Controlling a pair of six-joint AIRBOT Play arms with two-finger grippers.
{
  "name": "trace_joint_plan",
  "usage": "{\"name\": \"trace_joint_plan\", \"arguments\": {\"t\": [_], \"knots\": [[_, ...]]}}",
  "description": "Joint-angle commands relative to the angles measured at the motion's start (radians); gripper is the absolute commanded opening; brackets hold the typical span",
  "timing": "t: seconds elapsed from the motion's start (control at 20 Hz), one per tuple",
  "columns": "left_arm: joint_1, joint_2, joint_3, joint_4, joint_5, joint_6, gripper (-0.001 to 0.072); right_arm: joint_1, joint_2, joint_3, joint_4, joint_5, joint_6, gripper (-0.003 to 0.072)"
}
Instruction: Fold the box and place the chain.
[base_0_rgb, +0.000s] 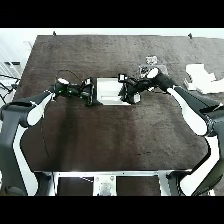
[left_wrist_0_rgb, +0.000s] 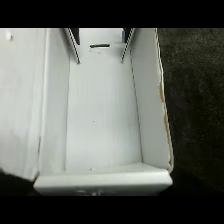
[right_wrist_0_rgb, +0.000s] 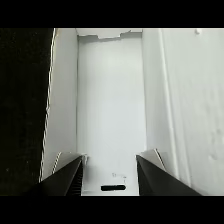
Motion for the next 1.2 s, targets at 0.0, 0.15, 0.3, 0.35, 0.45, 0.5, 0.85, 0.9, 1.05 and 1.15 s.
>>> {"name": "trace_joint_plan", "arguments": {"t": [0.0,0.15,0.3,0.35,0.45,0.5,0.85,0.9,1.05,1.15], "knots": [[0.000,0.000,0.001,0.000,0.000,0.000,0.0297,0.000,-0.001,0.000,0.001,0.000,-0.003,0.0486],[0.000,0.000,0.001,0.000,0.000,0.000,0.0297,-0.008,-0.001,0.000,0.000,0.001,-0.002,0.0617],[0.000,0.000,0.001,0.000,0.000,0.000,0.0298,-0.016,-0.001,0.000,-0.003,0.002,0.002,0.0618],[0.000,0.000,0.001,0.000,0.000,0.000,0.0297,-0.018,-0.001,0.000,-0.003,0.002,0.002,0.0617],[0.000,0.000,0.001,0.000,0.000,0.000,0.0297,-0.021,-0.001,0.000,-0.013,0.004,0.015,0.0596],[0.000,0.000,0.001,0.000,0.000,0.000,0.0297,-0.024,0.001,0.000,-0.038,0.019,0.029,0.0430],[0.000,0.000,0.001,0.000,0.000,0.000,0.0297,-0.083,0.057,0.001,-0.131,0.151,0.161,0.0012],[0.000,0.000,0.001,0.000,0.000,0.000,0.0298,-0.093,0.084,0.002,-0.130,0.150,0.183,0.0012],[0.000,0.000,0.001,0.000,0.000,0.000,0.0298,-0.141,0.174,0.002,-0.064,0.150,0.269,0.0011],[0.000,0.000,0.001,0.000,0.000,0.000,0.0297,-0.206,0.212,0.002,0.035,0.150,0.353,0.0011]]}}
